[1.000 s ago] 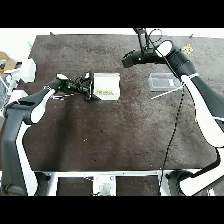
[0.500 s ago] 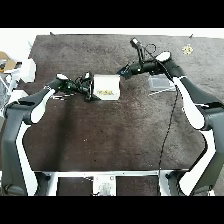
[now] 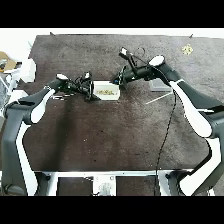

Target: Fold the box and place the chain.

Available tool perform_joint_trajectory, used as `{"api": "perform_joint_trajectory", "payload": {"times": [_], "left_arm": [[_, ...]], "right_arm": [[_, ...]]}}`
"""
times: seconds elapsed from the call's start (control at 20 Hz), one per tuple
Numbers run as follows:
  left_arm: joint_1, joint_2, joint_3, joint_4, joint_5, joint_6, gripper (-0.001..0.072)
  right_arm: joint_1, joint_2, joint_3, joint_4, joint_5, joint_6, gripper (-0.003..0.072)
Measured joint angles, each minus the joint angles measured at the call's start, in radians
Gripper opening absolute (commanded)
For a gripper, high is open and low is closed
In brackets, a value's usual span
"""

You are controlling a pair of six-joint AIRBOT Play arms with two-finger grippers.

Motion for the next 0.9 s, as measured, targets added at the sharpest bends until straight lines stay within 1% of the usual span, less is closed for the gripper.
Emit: {"api": "perform_joint_trajectory", "payload": {"times": [0.05,0.1,0.15,0.3,0.35,0.4,0.5,0.55,0.75,0.8,0.85,0.9], "left_arm": [[0.000,0.000,0.000,0.000,0.000,0.000,0.0358],[0.000,0.000,0.000,0.000,0.000,0.000,0.0358],[0.000,0.000,0.000,0.000,0.000,0.000,0.0358],[0.000,0.000,0.000,0.000,0.000,0.000,0.0357],[0.000,0.000,0.000,0.000,0.000,0.000,0.0358],[0.000,0.000,0.000,0.000,0.000,0.000,0.0358],[0.000,0.000,0.000,0.000,0.000,0.000,0.0358],[0.000,0.000,0.000,0.000,0.000,0.000,0.0358],[0.000,0.000,0.000,0.000,0.000,0.000,0.0358],[0.000,0.000,0.000,0.000,0.000,0.000,0.0358],[0.000,0.000,0.000,0.000,0.000,0.000,0.0358],[0.000,0.000,0.000,0.000,0.000,0.000,0.0358]], "right_arm": [[0.011,0.021,-0.046,0.005,-0.043,-0.038,0.0008],[0.018,0.039,-0.089,0.018,-0.076,-0.079,0.0164],[0.025,0.051,-0.124,0.034,-0.106,-0.114,0.0214],[0.034,0.071,-0.180,0.066,-0.145,-0.189,0.0217],[0.037,0.074,-0.190,0.076,-0.152,-0.210,0.0234],[0.038,0.076,-0.196,0.080,-0.157,-0.228,0.0343],[0.038,0.078,-0.205,0.091,-0.157,-0.267,0.0340],[0.039,0.076,-0.208,0.092,-0.151,-0.281,0.0322],[0.040,0.056,-0.212,0.098,-0.142,-0.316,0.0321],[0.040,0.052,-0.212,0.100,-0.146,-0.323,0.0312],[0.040,0.049,-0.211,0.100,-0.159,-0.332,0.0254],[0.040,0.047,-0.207,0.100,-0.172,-0.337,0.0253]]}}
